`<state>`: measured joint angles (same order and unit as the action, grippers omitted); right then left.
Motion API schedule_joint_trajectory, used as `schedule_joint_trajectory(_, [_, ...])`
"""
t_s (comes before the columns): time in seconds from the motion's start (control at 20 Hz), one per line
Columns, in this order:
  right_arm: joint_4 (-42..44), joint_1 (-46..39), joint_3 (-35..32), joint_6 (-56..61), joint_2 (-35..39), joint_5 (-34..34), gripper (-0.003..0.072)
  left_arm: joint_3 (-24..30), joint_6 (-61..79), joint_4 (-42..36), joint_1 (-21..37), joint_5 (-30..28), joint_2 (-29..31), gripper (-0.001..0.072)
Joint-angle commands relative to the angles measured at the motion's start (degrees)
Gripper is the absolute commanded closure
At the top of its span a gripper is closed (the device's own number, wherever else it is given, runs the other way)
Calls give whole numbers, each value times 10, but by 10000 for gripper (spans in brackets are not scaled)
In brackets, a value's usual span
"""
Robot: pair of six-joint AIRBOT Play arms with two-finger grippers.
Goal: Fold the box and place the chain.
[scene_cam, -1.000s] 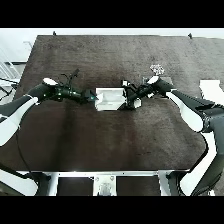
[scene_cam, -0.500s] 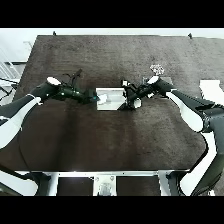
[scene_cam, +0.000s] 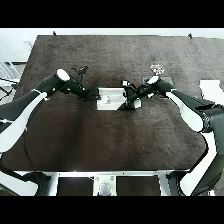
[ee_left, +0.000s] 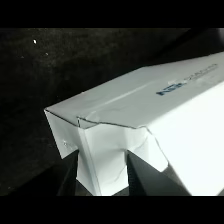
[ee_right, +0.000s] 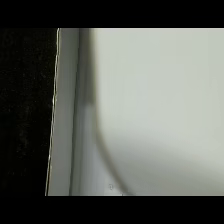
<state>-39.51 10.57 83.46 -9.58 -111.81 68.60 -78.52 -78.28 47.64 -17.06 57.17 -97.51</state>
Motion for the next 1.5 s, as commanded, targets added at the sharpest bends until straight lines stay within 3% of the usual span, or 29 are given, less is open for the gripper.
schedule_joint_trajectory(0.0, [0,0,0,0,0,0,108,-35,-109,113,-30,-5,0,353])
schedule_joint_trajectory(0.65, [0,0,0,0,0,0,108,-41,-254,200,-76,-38,0,351])
schedule_joint_trajectory(0.95, [0,0,0,0,0,0,108,-79,-278,214,-85,0,-26,351])
schedule_joint_trajectory(1.3, [0,0,0,0,0,0,108,-84,-313,232,-94,20,-39,352])
schedule_joint_trajectory(1.45, [0,0,0,0,0,0,108,-123,-327,244,-96,70,-58,351])
